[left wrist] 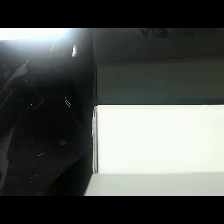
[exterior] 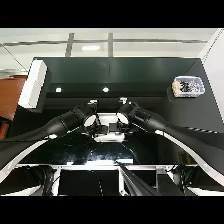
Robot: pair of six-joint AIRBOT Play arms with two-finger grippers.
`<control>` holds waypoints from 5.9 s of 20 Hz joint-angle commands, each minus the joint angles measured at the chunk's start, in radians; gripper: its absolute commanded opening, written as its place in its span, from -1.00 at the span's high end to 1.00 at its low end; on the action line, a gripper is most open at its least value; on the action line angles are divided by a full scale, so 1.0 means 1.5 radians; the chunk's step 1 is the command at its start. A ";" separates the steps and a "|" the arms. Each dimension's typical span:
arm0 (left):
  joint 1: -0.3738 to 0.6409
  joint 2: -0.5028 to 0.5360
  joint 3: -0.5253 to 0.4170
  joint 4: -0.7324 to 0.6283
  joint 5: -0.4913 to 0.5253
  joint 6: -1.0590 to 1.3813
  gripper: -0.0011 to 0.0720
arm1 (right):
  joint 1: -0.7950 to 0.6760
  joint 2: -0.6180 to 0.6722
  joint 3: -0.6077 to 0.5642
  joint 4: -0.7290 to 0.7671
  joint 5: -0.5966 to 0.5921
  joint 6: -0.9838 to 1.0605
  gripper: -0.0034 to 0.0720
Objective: Fold the box and place the chain.
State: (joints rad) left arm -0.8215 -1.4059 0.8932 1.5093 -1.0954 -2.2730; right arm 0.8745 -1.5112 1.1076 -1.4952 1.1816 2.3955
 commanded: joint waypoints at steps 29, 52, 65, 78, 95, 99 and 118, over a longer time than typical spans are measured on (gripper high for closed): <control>-0.001 0.000 -0.001 0.000 -0.004 -0.001 0.88 | 0.029 -0.005 -0.003 -0.037 -0.010 -0.006 0.13; -0.001 0.000 -0.001 0.001 -0.004 -0.001 0.88 | 0.029 0.005 -0.003 -0.027 0.008 0.006 0.00; -0.001 0.000 -0.001 -0.001 -0.006 -0.001 0.88 | 0.002 0.255 -0.003 -0.127 0.104 -0.130 0.00; -0.001 0.000 -0.001 -0.005 -0.023 -0.001 0.88 | -0.589 0.321 -0.025 -0.285 -0.098 -0.233 -0.93; 0.001 0.000 -0.001 -0.019 -0.021 -0.001 0.88 | -0.793 -0.102 0.203 -0.080 -0.137 -0.290 -0.93; 0.005 0.000 -0.001 -0.020 -0.021 -0.001 0.88 | -0.793 -0.116 0.203 -0.090 -0.173 -0.290 -0.79; 0.012 0.000 -0.001 -0.023 -0.012 -0.001 0.88 | -0.793 -0.127 0.242 -0.087 -0.103 -0.337 0.85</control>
State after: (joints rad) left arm -0.8047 -1.4063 0.8921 1.4769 -1.1275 -2.2753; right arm -0.3157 -1.7172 1.4376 -1.6241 0.9741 1.9411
